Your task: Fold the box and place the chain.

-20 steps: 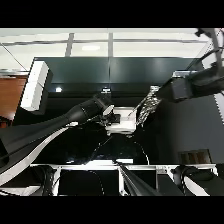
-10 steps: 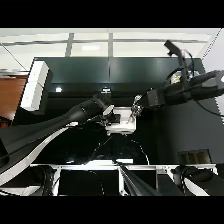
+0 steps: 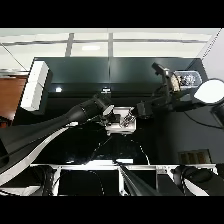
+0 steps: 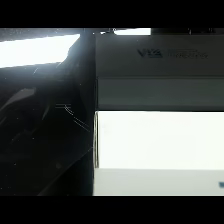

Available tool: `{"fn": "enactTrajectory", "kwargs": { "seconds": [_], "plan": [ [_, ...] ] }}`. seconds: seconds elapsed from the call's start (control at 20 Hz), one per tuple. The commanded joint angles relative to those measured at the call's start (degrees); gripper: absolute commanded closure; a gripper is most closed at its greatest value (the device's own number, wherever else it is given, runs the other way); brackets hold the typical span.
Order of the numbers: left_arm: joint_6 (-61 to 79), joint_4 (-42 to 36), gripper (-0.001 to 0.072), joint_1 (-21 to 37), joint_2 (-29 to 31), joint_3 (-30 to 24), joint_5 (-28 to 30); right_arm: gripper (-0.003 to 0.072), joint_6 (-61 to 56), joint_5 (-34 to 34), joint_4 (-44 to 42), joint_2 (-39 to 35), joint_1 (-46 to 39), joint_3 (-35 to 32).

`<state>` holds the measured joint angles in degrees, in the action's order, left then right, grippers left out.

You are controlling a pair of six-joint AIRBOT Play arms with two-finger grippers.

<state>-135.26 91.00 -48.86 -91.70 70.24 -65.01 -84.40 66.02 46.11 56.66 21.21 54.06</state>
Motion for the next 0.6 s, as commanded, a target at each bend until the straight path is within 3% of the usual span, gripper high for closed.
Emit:
{"fn": "enactTrajectory", "kwargs": {
  "seconds": [0.0, 0.25, 0.3, 0.35, 0.4, 0.55],
  "plan": [
    [0.00, 0.02, 0.0683, 0.04, 0.00, 0.02, 0.00, 0.0674, 0.00, -7.76, 0.02, 0.04, 1.68, -4.92],
    [0.00, 0.02, 0.0683, 0.04, 0.00, 0.02, 0.24, 0.0672, 0.02, -13.66, 0.04, 0.79, 1.70, -9.62],
    [0.00, 0.02, 0.0683, 0.04, 0.00, 0.02, 0.24, 0.0626, 0.00, -14.03, 0.17, 1.16, 1.70, -9.64],
    [0.00, 0.02, 0.0683, 0.04, 0.00, 0.02, 0.24, 0.0456, 0.02, -14.45, 0.26, 1.25, 1.66, -9.62],
    [0.00, 0.02, 0.0683, 0.04, 0.00, 0.02, 0.24, 0.0374, 0.04, -13.99, 1.05, 1.22, 1.09, -9.33],
    [0.00, 0.00, 0.0683, 0.04, 0.00, 0.00, 0.28, 0.0377, 0.04, -3.50, 8.98, 0.76, -5.68, -4.59]
  ]
}}
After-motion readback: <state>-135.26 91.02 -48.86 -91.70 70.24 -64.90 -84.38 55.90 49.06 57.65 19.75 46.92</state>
